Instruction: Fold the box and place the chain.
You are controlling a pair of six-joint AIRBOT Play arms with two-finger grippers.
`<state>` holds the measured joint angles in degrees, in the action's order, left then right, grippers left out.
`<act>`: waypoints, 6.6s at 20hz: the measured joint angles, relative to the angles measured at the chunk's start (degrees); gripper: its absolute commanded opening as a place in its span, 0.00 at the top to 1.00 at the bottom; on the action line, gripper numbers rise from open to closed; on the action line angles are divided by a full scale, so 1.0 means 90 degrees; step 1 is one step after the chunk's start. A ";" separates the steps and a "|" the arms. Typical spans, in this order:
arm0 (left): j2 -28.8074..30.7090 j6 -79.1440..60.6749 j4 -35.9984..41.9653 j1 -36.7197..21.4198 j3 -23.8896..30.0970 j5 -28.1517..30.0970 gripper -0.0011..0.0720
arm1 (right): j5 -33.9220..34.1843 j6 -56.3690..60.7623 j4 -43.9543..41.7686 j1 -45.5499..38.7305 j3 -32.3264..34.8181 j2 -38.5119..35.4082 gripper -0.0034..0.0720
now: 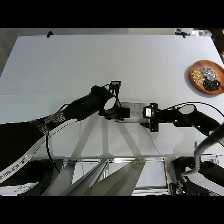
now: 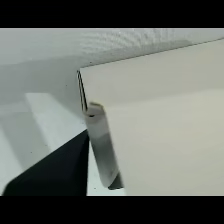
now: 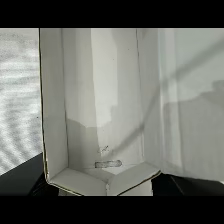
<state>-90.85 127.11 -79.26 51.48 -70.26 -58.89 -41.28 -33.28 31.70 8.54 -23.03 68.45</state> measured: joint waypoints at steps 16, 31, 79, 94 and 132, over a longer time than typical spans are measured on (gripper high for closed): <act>-0.0374 0.0996 -0.0170 -0.0080 -0.0002 -0.0255 0.90 | 0.0002 -0.0002 -0.0002 0.0002 0.0000 0.0002 0.34; -0.0449 0.0393 -0.0573 -0.0058 0.0012 0.0240 0.65 | 0.0017 0.0000 -0.0002 0.0002 0.0000 0.0002 0.34; 0.0469 -0.0551 -0.0617 0.0083 0.0010 -0.0095 0.36 | 0.0002 -0.0002 0.0000 0.0002 0.0002 0.0002 0.34; 0.2919 -0.6392 -0.0758 0.0029 0.1239 0.0376 0.03 | 0.0000 -0.0002 -0.0002 0.0002 0.0002 0.0002 0.34; 0.0432 -1.6310 0.5940 -0.3451 0.2174 -0.0600 0.01 | -0.0002 -0.0002 0.0000 0.0002 0.0002 0.0002 0.34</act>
<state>-86.96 -19.68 -25.80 20.43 -50.70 -64.29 -41.30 -33.30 31.70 8.56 -23.00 68.47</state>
